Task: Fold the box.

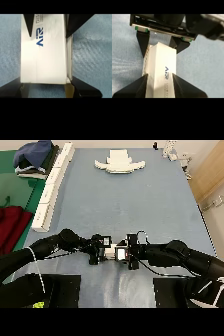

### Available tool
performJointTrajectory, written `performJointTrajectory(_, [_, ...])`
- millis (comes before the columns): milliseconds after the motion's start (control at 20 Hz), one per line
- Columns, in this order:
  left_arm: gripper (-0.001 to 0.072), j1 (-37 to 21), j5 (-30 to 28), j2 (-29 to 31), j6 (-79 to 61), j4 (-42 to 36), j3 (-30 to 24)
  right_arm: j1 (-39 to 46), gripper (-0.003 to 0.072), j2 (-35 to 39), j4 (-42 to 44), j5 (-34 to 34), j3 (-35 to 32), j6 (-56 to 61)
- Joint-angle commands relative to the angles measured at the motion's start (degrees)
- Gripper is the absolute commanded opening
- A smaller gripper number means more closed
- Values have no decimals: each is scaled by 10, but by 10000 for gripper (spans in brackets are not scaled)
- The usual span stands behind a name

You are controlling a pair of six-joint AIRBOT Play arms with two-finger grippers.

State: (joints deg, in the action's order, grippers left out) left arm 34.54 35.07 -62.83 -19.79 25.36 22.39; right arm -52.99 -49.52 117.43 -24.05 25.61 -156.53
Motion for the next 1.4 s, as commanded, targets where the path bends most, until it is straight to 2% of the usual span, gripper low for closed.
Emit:
performJointTrajectory(0, [521, 0, -1, 0, 1, -1, 0, 0, 447, 28, 9, -5, 0, 0])
performJointTrajectory(200, [521, 0, -1, 0, 1, -1, 0, 3, 446, 59, 15, -5, 0, 45])
performJointTrajectory(250, [521, 0, -1, 0, 1, -1, 0, 9, 427, 61, 15, -5, -2, 74])
performJointTrajectory(350, [521, 0, -1, 0, 1, -1, 0, 21, 6, 61, 16, -3, -5, 168])
performJointTrajectory(500, [521, 0, -1, 0, 1, -1, 0, 25, 3, 60, 33, 14, -26, 275])
performJointTrajectory(700, [521, 0, -1, 0, 1, -1, 0, 20, 3, 60, 130, 66, -83, 284])
performJointTrajectory(950, [521, 0, -1, 0, 1, -1, 0, 5, 3, 57, 135, 89, -117, 286])
performJointTrajectory(1350, [521, 0, -1, 0, 1, -1, 0, 5, 3, 35, 135, 105, -120, 286])
